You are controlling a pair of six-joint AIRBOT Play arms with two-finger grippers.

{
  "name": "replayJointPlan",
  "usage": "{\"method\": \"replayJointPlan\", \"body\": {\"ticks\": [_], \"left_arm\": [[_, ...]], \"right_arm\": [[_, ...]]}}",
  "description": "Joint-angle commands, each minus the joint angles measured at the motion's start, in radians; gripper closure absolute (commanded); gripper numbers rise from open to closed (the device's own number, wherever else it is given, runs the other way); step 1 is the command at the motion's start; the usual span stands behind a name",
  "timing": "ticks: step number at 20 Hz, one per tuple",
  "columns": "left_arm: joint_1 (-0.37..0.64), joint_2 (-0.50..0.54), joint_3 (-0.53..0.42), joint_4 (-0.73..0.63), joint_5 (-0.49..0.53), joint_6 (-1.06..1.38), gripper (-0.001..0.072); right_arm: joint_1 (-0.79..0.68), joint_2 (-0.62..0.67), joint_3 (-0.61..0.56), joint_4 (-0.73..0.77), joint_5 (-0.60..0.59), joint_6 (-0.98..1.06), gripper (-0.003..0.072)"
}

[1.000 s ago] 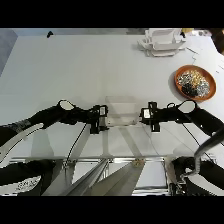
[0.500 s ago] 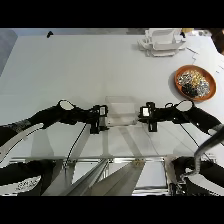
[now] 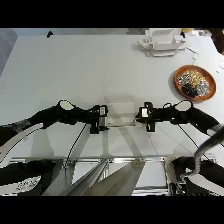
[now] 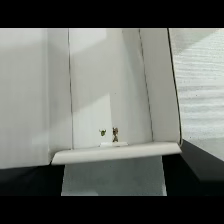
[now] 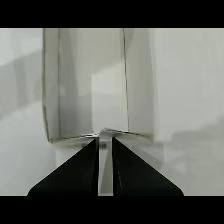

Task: Fold the box and place the chain.

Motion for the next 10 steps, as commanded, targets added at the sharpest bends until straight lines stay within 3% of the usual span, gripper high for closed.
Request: {"method": "replayJointPlan", "body": {"ticks": [1, 5, 6, 7, 10], "left_arm": [[-0.001, 0.0, 0.0, -0.001, 0.001, 0.0, 0.0438], [-0.001, 0.0, 0.0, -0.001, 0.0, 0.0, 0.0438], [-0.001, 0.0, 0.0, -0.001, 0.001, 0.0, 0.0438], [-0.001, 0.0, 0.0, -0.001, 0.0, 0.0, 0.0438], [-0.001, 0.0, 0.0, -0.001, 0.0, 0.0, 0.0438]], "right_arm": [[0.001, -0.005, -0.002, 0.021, 0.013, -0.008, 0.059], [0.001, -0.005, -0.002, 0.039, 0.036, -0.009, 0.0565], [0.001, -0.005, -0.002, 0.043, 0.036, -0.008, 0.051], [0.001, -0.007, -0.002, 0.045, 0.036, -0.008, 0.0406], [0.001, -0.042, -0.002, 0.068, 0.035, -0.009, 0.0383]]}}
